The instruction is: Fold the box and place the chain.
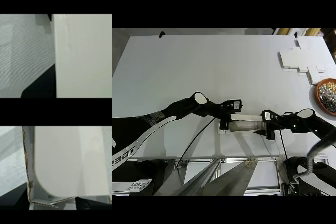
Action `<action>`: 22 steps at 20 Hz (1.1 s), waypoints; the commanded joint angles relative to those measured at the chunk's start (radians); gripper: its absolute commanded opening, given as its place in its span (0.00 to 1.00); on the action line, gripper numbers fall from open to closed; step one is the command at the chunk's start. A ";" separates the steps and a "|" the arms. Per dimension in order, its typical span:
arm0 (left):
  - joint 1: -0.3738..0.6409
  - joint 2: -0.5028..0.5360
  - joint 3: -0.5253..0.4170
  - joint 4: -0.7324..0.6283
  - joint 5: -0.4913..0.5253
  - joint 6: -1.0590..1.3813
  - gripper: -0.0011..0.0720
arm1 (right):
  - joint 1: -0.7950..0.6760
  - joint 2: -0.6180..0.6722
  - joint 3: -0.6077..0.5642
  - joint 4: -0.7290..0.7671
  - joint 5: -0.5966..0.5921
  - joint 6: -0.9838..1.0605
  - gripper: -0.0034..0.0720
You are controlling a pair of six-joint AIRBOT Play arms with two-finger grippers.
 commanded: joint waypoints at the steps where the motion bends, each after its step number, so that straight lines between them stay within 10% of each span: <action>1: 0.001 0.000 0.000 0.000 0.000 0.000 0.03 | 0.000 -0.001 0.000 0.000 -0.001 -0.002 0.50; 22: 0.002 0.003 0.000 -0.004 -0.022 0.000 0.09 | 0.000 -0.001 0.000 0.000 -0.001 -0.002 0.50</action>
